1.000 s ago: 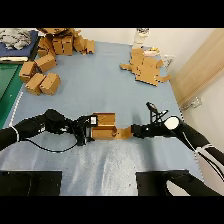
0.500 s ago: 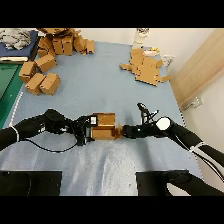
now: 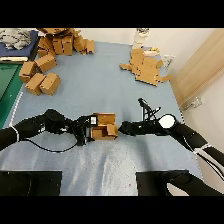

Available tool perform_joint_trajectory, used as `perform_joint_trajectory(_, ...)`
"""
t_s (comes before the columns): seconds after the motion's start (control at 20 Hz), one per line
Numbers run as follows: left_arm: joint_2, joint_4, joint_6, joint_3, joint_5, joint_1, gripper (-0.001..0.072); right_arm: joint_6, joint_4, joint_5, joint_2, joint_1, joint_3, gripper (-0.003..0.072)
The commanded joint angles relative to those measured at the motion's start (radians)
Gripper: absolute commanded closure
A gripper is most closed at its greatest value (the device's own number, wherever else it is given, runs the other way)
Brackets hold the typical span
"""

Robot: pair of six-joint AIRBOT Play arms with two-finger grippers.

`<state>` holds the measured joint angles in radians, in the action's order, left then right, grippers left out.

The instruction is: Fold the box.

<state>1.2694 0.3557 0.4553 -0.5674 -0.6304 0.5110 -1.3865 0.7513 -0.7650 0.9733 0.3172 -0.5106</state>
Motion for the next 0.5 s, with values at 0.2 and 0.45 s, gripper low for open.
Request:
perform_joint_trajectory(0.2,0.0,0.0,0.0,-0.001,0.0,0.001,0.0232,0.088,-0.166,-0.017,-0.001,0.002,-0.001,0.0465)
perform_joint_trajectory(0.45,0.0,0.0,0.0,-0.001,0.0,0.001,0.0232,0.086,-0.081,0.008,0.013,0.06,-0.001,0.0341)
